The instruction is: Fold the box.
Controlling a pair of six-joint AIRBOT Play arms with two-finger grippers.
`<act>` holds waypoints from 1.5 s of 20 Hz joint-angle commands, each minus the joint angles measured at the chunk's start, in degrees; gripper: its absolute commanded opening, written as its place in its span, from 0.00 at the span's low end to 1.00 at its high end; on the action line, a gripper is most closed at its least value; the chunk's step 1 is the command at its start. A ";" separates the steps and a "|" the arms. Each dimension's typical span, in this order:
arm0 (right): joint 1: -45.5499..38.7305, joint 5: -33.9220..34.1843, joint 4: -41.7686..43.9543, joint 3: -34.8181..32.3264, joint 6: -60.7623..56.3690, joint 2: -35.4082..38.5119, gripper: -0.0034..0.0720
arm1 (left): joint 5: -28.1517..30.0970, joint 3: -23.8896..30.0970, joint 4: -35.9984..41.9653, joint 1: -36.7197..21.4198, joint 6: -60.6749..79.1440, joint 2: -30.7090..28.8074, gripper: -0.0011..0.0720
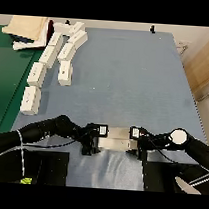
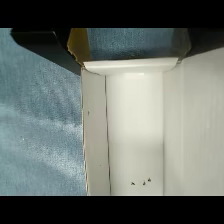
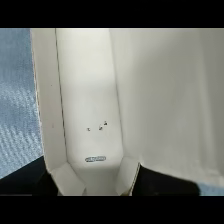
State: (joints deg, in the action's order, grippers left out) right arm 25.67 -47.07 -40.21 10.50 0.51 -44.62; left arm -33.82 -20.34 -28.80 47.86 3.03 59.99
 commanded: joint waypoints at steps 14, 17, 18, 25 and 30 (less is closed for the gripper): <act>0.04 0.00 0.11 0.02 -0.04 0.04 0.72 | 3.26 0.70 5.20 0.02 1.49 -0.79 0.62; 0.04 0.00 0.11 0.02 -0.04 0.04 0.73 | 3.23 0.70 5.18 0.02 1.49 -0.79 0.62; 0.04 0.00 0.11 0.02 -0.07 0.04 0.73 | 3.19 0.70 5.20 0.02 1.49 -0.79 0.62; 0.04 0.00 0.11 0.02 -0.04 0.04 0.72 | 3.26 0.70 5.22 0.00 1.46 -0.79 0.62; 0.04 0.00 0.11 0.02 -0.04 0.04 0.73 | 3.23 0.70 5.20 0.00 1.46 -0.79 0.62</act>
